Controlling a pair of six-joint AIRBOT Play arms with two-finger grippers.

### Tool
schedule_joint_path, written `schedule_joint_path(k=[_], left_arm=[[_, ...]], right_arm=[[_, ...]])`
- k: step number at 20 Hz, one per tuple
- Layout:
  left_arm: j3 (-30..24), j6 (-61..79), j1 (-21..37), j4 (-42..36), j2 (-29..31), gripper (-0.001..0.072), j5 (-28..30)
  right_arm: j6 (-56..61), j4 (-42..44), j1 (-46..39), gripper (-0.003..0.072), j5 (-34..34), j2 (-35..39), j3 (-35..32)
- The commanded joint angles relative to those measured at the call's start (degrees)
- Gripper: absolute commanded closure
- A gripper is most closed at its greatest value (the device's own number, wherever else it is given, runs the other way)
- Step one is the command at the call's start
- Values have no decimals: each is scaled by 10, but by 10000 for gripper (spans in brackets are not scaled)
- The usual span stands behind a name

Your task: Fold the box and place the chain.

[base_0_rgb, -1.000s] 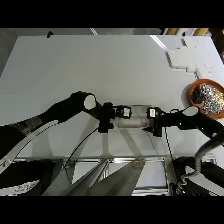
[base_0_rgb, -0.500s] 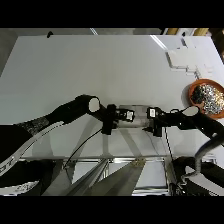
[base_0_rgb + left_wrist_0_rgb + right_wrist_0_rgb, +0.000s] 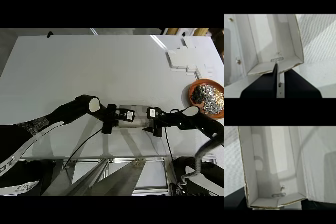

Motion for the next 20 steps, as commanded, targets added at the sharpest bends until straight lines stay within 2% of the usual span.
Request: schedule_joint_path(k=[1, 5, 12, 13, 15, 16, 18, 20], left_arm=[[0, 2, -1, -14, 0, 622, 5], [0, 18, -9, -56, 0, 622, 46], [0, 28, -15, -92, -14, 619, 43], [0, 28, -17, -93, -17, 577, 41], [0, 28, -17, -93, -18, 300, 41], [0, 28, -17, -92, -18, 244, 41], [0, 28, -17, -92, -18, 215, 41], [0, 27, -17, -92, -18, 215, 40]], right_arm=[[0, 0, 0, 330, 0, 0, 0], [0, 0, 0, 330, 0, 0, 0], [0, 0, 0, 330, 0, 0, 0], [0, 0, 0, 330, 0, 0, 0], [0, 0, 0, 330, 0, 0, 0], [0, 0, 0, 330, 0, 0, 0], [0, 0, 0, 330, 0, 0, 0], [0, 0, 0, 330, 0, 0, 0]])
